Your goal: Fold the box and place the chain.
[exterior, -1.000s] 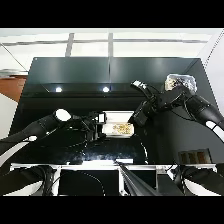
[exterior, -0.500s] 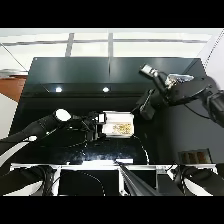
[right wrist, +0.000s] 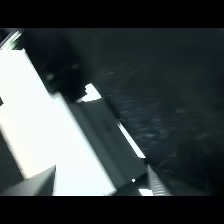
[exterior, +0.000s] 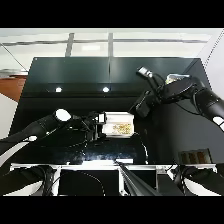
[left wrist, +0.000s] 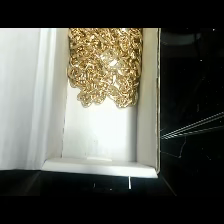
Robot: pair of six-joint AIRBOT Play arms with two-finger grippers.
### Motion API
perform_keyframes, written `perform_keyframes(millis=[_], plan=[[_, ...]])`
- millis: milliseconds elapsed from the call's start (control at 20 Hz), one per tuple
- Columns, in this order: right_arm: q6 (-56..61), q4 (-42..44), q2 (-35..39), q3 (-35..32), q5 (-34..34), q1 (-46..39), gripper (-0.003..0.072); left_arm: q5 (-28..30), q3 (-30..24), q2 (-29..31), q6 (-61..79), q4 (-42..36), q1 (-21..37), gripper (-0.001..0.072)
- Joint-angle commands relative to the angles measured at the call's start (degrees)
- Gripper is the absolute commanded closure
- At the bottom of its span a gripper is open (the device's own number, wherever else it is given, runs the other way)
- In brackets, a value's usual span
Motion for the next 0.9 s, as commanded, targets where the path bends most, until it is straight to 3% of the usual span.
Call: perform_keyframes(millis=[0,400,500,850], plan=[[-2.49,0.04,-1.01,-0.04,-4.02,2.03,0.0223,0.04,0.02,-0.04,0.02,0.02,-0.04,0.0359],[-2.51,-0.5,-1.01,-0.04,-7.78,2.01,0.0226,0.04,0.02,-0.04,0.02,0.02,-0.04,0.0359],[-2.47,-0.9,-1.01,-0.07,-9.49,2.01,0.0282,0.04,0.02,-0.04,0.02,0.02,-0.04,0.0359],[-1.53,-2.58,-1.01,-0.24,-12.17,2.67,0.0283,0.04,0.02,-0.04,0.0,0.02,-0.04,0.0359]])
